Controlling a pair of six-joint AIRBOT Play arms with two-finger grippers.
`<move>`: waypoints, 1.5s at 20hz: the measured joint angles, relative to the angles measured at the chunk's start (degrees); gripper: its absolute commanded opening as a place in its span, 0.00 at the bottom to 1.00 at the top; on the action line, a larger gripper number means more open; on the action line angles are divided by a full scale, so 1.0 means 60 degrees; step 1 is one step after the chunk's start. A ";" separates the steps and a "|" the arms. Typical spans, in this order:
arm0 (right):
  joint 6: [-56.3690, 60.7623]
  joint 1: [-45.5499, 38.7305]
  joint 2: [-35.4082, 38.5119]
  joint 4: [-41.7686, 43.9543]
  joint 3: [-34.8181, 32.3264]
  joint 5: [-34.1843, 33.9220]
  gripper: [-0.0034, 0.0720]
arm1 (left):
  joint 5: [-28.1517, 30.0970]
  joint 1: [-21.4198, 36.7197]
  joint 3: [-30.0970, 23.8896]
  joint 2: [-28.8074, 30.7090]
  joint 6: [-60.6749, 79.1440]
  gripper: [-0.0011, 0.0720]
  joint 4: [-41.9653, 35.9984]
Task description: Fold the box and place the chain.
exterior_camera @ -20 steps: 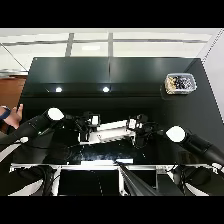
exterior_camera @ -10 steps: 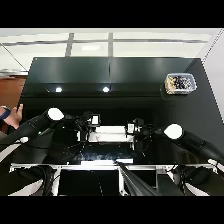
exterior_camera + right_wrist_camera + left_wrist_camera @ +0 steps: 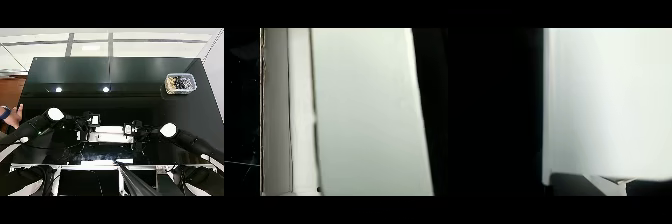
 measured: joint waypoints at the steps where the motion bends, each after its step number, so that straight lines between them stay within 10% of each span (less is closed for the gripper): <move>1: -0.0029 0.0000 -0.0069 0.0025 0.0000 -0.0051 0.99 | 0.0004 0.0000 0.0000 0.0000 0.0004 0.05 0.0000; 18: -0.0244 0.0000 -0.0361 0.0084 0.0018 -0.0208 0.99 | -0.0055 0.0000 0.0000 0.0000 0.0029 0.05 -0.0004; 20: -0.0248 0.0000 -0.0361 0.0084 0.0018 -0.0208 0.76 | -0.0058 0.0000 0.0000 0.0000 0.0026 0.05 -0.0004; 25: -0.0244 0.0000 -0.0361 0.0084 0.0022 -0.0211 0.77 | -0.0062 0.0000 0.0000 0.0000 0.0026 0.06 -0.0004; 30: -0.0248 0.0000 -0.0361 0.0080 0.0022 -0.0208 0.77 | -0.0040 0.0007 0.0000 0.0036 -0.0149 0.51 0.0000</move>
